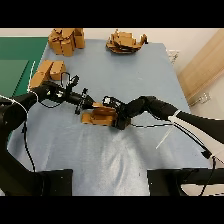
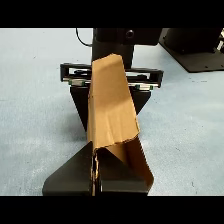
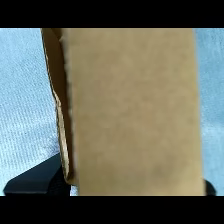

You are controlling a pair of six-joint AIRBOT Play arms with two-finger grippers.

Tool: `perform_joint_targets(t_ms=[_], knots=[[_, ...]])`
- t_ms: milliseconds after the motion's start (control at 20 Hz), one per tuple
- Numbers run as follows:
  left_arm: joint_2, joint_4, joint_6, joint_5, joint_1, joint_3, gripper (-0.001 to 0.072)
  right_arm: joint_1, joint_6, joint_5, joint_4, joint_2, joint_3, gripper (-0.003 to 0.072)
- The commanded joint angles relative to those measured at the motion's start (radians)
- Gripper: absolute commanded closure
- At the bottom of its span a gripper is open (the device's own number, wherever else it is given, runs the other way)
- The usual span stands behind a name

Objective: Fold the box.

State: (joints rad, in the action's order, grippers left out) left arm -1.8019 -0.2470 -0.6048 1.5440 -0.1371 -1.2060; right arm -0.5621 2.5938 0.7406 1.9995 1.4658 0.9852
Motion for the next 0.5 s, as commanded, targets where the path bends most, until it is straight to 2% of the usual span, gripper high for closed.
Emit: perform_joint_targets(t_ms=[0, 50, 150, 200, 250, 300, 450], knots=[[0.000, -0.001, 0.000, -0.001, 0.001, -0.001, 0.0692, -0.001, 0.007, -0.006, 0.005, 0.000, 0.000, 0.0609], [0.000, -0.001, 0.000, -0.001, 0.001, -0.001, 0.0692, -0.001, 0.007, -0.005, 0.005, 0.000, 0.000, 0.0609], [0.001, 0.000, 0.000, 0.000, 0.001, -0.001, 0.0670, -0.001, 0.020, 0.000, 0.005, 0.000, 0.000, 0.0681], [0.001, 0.006, 0.002, -0.001, 0.002, -0.001, 0.0376, -0.001, 0.042, 0.003, 0.005, 0.000, 0.000, 0.0681], [0.001, 0.025, 0.041, -0.016, 0.002, -0.001, 0.0201, -0.001, 0.045, 0.002, 0.005, 0.000, 0.000, 0.0682], [0.003, 0.042, 0.077, -0.019, 0.002, -0.001, 0.0162, -0.001, 0.047, 0.003, 0.005, 0.000, 0.000, 0.0681], [0.020, 0.045, 0.081, -0.018, 0.019, -0.001, 0.0162, 0.000, 0.077, 0.010, 0.005, 0.000, 0.000, 0.0682]])
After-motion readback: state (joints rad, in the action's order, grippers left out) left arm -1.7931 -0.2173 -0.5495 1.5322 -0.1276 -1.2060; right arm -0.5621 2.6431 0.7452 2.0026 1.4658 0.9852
